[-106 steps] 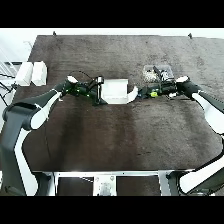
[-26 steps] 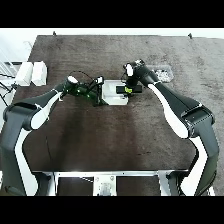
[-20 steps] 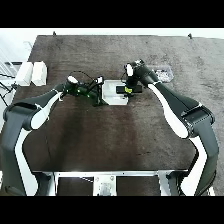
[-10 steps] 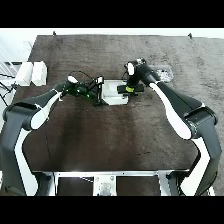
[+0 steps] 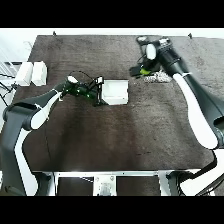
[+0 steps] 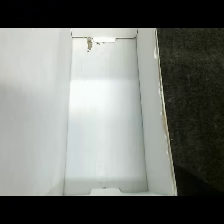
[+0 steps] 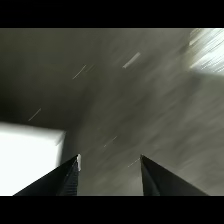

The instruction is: Fold the box and place the chain.

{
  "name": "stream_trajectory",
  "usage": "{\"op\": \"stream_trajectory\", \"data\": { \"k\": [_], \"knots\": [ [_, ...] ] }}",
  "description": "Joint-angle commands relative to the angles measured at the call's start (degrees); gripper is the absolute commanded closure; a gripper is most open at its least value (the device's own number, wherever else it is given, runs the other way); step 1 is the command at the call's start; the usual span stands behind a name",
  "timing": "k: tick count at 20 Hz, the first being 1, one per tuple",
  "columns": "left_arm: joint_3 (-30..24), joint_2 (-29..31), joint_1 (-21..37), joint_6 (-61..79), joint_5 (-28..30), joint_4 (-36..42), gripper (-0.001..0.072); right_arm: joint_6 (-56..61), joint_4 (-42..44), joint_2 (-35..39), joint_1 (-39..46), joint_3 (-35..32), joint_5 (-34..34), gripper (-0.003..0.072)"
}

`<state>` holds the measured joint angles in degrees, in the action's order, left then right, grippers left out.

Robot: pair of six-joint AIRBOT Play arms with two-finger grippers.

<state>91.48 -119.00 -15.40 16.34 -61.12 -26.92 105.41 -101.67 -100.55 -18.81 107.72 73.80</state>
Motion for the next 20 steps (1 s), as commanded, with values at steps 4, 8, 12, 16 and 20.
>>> {"op": "stream_trajectory", "data": {
  "k": [4,8,12,16,20],
  "knots": [
    [0.0,0.0,0.0,0.0,0.0,0.0,0.0239,-8.5,6.3,-3.1,15.5,0.0,-12.6,0.0328],
    [0.0,0.0,0.0,0.0,0.0,0.0,0.0239,-15.9,15.7,-7.4,19.1,0.0,-18.8,0.0338],
    [0.0,0.0,0.0,0.0,0.0,0.0,0.0238,-19.2,19.7,-10.9,18.9,0.0,-19.8,0.039],
    [0.0,0.0,0.0,0.0,-0.1,0.0,0.0239,-19.2,20.3,-13.1,18.2,0.0,-19.7,0.0392],
    [0.0,0.0,0.0,0.0,0.0,0.0,0.0239,-19.1,20.7,-14.5,17.3,0.0,-18.2,0.0422]
  ]
}}
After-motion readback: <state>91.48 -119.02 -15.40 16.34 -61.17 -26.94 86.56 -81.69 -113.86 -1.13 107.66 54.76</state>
